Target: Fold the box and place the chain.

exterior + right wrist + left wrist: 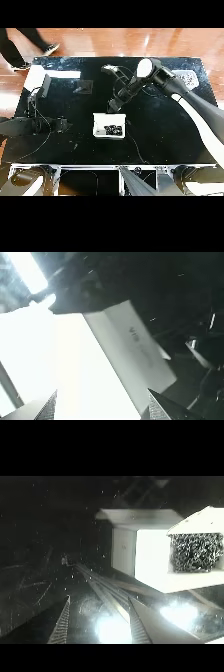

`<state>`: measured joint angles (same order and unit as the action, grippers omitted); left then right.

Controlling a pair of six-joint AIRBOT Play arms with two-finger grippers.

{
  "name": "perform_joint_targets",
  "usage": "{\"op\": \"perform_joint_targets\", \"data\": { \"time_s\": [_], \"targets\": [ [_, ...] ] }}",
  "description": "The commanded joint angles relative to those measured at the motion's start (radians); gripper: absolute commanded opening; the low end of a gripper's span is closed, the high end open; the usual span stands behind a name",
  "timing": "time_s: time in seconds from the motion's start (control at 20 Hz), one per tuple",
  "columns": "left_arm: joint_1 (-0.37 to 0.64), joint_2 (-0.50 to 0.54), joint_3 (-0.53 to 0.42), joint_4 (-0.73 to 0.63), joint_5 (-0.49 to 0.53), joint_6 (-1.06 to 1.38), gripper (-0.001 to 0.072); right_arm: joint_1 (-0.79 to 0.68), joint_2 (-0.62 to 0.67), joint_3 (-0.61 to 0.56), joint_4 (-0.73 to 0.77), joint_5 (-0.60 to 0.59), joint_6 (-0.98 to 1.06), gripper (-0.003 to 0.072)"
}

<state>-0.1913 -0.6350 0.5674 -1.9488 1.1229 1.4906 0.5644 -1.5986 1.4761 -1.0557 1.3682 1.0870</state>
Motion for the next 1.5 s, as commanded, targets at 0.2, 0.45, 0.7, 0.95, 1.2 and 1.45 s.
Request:
{"op": "perform_joint_targets", "data": {
  "time_s": [0.2,0.45,0.7,0.95,1.2,1.45],
  "targets": [
    [0.001,0.001,-0.002,0.000,-0.008,0.002,0.0472,0.058,-0.011,0.000,0.008,0.122,-0.064,0.0657],
    [0.001,0.001,-0.002,0.001,-0.010,0.002,0.0472,0.109,-0.011,0.000,-0.052,0.146,-0.066,0.0655],
    [0.001,0.001,-0.002,0.001,-0.010,0.002,0.0472,0.179,-0.011,0.000,-0.194,0.095,-0.058,0.0655],
    [0.001,0.001,-0.002,0.000,-0.010,0.002,0.0472,0.244,-0.011,0.000,-0.323,0.064,-0.059,0.0655],
    [0.001,0.001,-0.002,0.001,-0.010,0.002,0.0472,0.250,-0.011,0.000,-0.352,0.064,-0.059,0.0558],
    [0.001,0.001,-0.002,0.000,-0.010,0.002,0.0472,0.250,-0.011,0.000,-0.351,0.066,-0.059,0.0480]
  ]
}}
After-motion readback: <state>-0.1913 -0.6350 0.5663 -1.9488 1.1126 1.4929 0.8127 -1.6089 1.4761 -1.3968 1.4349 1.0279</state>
